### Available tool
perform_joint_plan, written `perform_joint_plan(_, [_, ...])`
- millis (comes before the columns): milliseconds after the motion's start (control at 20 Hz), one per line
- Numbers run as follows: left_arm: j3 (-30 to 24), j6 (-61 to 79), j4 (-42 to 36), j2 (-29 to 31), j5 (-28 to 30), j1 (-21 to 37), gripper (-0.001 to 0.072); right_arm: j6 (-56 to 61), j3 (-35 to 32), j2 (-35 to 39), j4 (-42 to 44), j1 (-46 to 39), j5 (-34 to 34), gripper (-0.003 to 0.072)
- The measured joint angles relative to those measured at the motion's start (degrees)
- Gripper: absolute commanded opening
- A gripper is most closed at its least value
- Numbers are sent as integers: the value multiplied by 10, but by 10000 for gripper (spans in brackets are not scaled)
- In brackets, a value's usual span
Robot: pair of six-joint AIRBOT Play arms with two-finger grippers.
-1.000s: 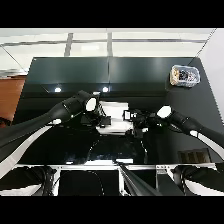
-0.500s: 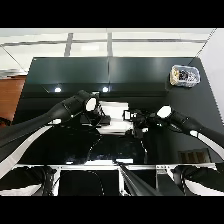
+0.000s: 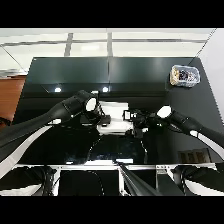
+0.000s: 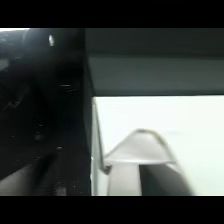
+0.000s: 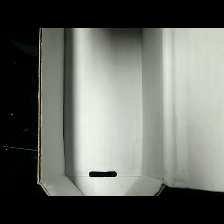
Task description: Fold the box and place the chain.
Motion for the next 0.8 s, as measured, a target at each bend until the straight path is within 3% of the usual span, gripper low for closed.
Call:
perform_joint_plan(100, [0, -4, 4, 0, 3, -1, 21, 0, 0, 0, 0, 0, 0, 205])
perform_joint_plan(250, [0, -7, 7, 0, 3, -3, 26, -3, 0, 0, 0, 0, -1, 206])
perform_joint_plan(300, [0, -8, 9, 0, 4, -3, 26, -2, 0, 0, 0, 0, -1, 272])
perform_joint_plan(350, [0, -9, 9, 0, 4, -3, 26, -2, 0, 0, 0, 0, -1, 553])
perform_joint_plan(400, [0, -9, 9, 0, 4, -3, 26, 1, 0, 0, 1, 0, -1, 677])
perform_joint_plan(800, [0, -5, 13, 0, 7, -2, 27, 35, 0, 41, -49, 0, 17, 672])
